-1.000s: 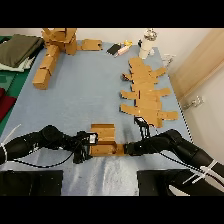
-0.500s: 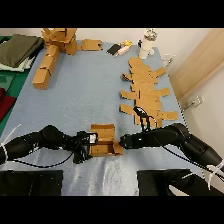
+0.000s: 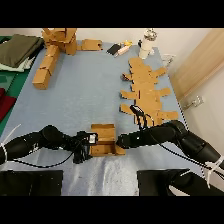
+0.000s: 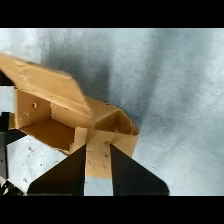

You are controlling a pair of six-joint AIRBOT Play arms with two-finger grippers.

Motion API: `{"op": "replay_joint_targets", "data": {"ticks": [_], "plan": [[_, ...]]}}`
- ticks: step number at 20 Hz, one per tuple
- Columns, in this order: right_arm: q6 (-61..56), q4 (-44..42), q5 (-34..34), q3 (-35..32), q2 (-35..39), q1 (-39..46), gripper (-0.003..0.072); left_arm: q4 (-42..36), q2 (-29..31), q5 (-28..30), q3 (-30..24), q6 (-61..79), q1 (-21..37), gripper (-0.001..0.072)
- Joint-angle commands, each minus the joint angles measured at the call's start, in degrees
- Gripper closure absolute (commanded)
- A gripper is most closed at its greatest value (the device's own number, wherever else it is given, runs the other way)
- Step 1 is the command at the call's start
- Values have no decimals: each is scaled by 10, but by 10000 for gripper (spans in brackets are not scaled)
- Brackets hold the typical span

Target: Fold the box.

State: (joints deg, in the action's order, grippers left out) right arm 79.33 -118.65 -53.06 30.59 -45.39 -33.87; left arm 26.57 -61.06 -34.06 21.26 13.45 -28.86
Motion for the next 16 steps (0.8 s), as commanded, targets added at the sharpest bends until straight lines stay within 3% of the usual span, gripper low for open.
{"op": "replay_joint_targets", "data": {"ticks": [1,2,4,5,6,8,11,16], "plan": [[-33,60,-25,14,39,5,461,0,0,0,0,0,0,149],[-70,110,-45,14,47,11,467,0,0,0,0,0,0,149],[-122,202,-96,14,48,31,582,0,0,0,0,0,0,149],[-142,231,-115,14,47,41,603,0,0,0,0,0,0,149],[-149,250,-123,13,46,50,662,0,0,0,0,0,0,149],[-149,258,-122,5,45,61,681,0,0,0,0,0,0,149],[-148,251,-115,-20,26,62,681,0,0,0,0,0,0,149],[-72,116,-37,-60,-14,57,681,0,0,0,0,0,0,150]]}}
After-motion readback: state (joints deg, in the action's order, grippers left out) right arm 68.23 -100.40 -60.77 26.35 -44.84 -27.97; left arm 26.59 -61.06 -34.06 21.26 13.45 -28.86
